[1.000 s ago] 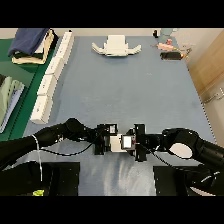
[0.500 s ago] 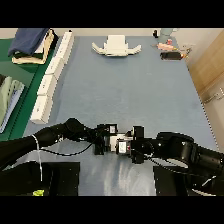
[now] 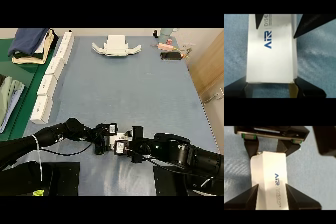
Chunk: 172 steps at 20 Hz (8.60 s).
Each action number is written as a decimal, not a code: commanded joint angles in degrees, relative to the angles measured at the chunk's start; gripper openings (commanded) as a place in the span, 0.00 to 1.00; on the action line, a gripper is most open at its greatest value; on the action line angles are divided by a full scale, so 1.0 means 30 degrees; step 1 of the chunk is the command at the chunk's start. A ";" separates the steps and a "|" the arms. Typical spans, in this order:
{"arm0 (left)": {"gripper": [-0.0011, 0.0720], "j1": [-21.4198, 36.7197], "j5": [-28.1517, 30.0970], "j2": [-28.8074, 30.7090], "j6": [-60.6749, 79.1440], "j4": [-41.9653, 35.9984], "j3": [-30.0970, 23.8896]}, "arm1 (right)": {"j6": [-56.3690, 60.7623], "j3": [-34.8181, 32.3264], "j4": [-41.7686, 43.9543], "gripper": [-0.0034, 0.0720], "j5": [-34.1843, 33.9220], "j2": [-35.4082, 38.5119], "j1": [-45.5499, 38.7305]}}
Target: Fold the box.
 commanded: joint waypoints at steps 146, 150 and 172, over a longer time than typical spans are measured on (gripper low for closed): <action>0.58 1.2539 -0.1275 -1.0229 -2.4028 1.3806 1.7413 | 1.8178 0.6047 0.0532 0.05 1.0571 -0.4874 -1.2692; 0.58 1.3653 -0.1566 -1.3121 -2.5347 1.3850 2.1427 | 1.8178 0.6047 0.0532 0.05 0.9828 -0.4881 -1.2692; 0.58 1.4885 0.0284 -1.5329 -2.4859 1.5526 2.4196 | 1.8170 0.6047 0.0372 0.05 0.7876 -0.4918 -1.2692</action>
